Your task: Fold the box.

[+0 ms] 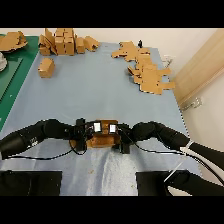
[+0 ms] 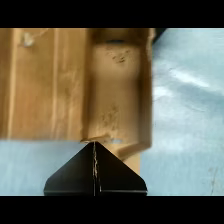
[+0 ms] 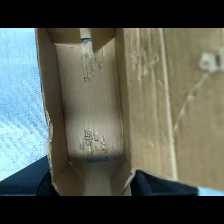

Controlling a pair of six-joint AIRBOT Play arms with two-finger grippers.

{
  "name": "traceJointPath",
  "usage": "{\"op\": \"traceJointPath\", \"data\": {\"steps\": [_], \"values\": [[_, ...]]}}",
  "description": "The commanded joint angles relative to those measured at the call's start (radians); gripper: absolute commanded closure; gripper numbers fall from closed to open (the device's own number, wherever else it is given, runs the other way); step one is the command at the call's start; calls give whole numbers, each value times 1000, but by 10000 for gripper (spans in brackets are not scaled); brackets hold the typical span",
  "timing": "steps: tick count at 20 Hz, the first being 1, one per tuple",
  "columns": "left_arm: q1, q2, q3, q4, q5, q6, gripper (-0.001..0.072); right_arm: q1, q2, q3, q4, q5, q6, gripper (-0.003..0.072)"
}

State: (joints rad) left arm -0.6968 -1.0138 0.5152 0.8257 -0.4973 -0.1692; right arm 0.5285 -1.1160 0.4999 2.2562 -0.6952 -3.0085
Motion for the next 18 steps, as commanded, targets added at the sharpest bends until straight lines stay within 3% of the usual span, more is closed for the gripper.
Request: {"op": "traceJointPath", "data": {"steps": [1,3,5,8,11,14,18], "values": [[40,127,1,419,-78,-560,699,1,0,0,0,-2,0,170],[95,269,0,665,-307,-908,699,1,0,0,0,-2,0,170],[164,407,-16,770,-443,-1236,699,1,0,0,0,-2,0,170],[270,524,-108,731,-425,-1609,699,1,0,0,0,-2,0,170],[298,480,-204,496,-371,-1631,699,1,0,0,0,-2,0,170],[298,396,-235,233,-262,-1525,699,1,0,0,0,-2,0,170],[298,248,-235,105,-198,-1432,700,1,0,0,0,-2,0,170]]}}
